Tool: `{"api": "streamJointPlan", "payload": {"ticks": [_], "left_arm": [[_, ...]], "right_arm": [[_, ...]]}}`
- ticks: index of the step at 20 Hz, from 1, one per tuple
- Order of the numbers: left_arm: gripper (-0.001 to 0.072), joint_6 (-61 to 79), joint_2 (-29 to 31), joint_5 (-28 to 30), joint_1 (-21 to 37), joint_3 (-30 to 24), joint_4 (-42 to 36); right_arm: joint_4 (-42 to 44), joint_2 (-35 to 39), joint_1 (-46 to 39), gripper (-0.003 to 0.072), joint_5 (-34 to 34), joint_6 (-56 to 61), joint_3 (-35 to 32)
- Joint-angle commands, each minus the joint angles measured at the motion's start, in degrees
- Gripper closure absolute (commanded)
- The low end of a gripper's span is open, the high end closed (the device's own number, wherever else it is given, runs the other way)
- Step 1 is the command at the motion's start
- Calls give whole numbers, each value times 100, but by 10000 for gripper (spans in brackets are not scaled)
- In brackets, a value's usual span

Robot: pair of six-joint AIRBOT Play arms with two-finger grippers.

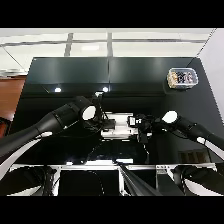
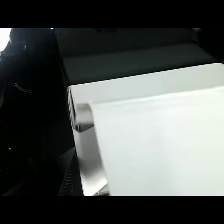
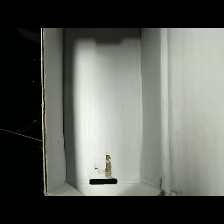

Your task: Fold the box and place the chain.

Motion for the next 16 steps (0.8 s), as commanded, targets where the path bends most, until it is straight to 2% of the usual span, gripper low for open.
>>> {"api": "streamJointPlan", "payload": {"ticks": [1, 4, 7, 10, 12, 16], "left_arm": [[359, -192, -199, -81, -35, 7, 96], [359, -525, -433, -177, -179, 140, 396], [359, -599, -765, -240, -343, 557, 470], [359, -599, -1034, -551, -428, 909, 579], [359, -688, -1084, -754, -420, 929, 590], [359, -841, -1086, -772, -411, 927, 671]], "right_arm": [[0, -2, 7, 442, 0, 2, 2], [0, -2, 7, 442, 0, 2, 2], [0, -2, 7, 442, 0, 2, 2], [0, -2, 7, 442, 0, 2, 2], [0, -2, 7, 441, 0, 2, 2], [0, -2, 7, 442, 0, 2, 2]]}}
